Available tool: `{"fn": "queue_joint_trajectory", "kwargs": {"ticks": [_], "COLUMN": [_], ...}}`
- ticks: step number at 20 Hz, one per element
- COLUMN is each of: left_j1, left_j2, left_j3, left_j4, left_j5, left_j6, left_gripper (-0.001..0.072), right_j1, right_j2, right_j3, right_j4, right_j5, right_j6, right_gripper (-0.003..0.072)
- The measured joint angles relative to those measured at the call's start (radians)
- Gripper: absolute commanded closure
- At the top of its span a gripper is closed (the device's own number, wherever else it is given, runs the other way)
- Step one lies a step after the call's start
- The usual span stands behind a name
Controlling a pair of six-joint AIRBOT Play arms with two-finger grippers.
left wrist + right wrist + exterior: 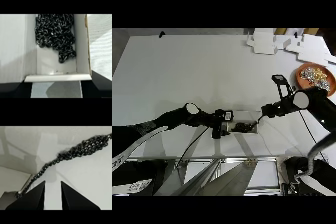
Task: Fold the box and place the chain.
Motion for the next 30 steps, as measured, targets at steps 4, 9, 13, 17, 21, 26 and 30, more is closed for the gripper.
{"fn": "queue_joint_trajectory", "kwargs": {"ticks": [4, 9, 13, 17, 21, 26, 30], "left_j1": [0.000, 0.000, 0.000, 0.000, 0.000, 0.000, 0.000], "left_j2": [0.000, 0.000, 0.000, 0.000, 0.000, 0.000, 0.000], "left_j3": [0.000, 0.000, 0.000, 0.000, 0.000, 0.000, 0.000], "left_j4": [0.000, 0.000, 0.000, 0.000, 0.000, 0.000, 0.000], "left_j5": [0.000, 0.000, 0.000, 0.000, 0.000, 0.000, 0.000], "left_j6": [0.000, 0.000, 0.000, 0.000, 0.000, 0.000, 0.000], "left_gripper": [0.0436, 0.0436, 0.0436, 0.0436, 0.0436, 0.0436, 0.0436], "right_j1": [-0.001, -0.001, -0.001, -0.001, -0.014, -0.066, -0.095], "right_j2": [-0.084, -0.154, -0.185, -0.187, -0.129, -0.071, -0.060], "right_j3": [-0.005, -0.006, -0.006, -0.006, -0.006, -0.006, -0.006], "right_j4": [0.009, 0.013, 0.013, 0.006, -0.013, -0.045, -0.050], "right_j5": [-0.017, -0.043, -0.068, -0.072, -0.053, -0.032, -0.066], "right_j6": [-0.002, 0.002, 0.006, 0.003, -0.003, -0.003, -0.003], "right_gripper": [0.0469, 0.0471, 0.0471, 0.0470, 0.0469, 0.0469, 0.0469]}}
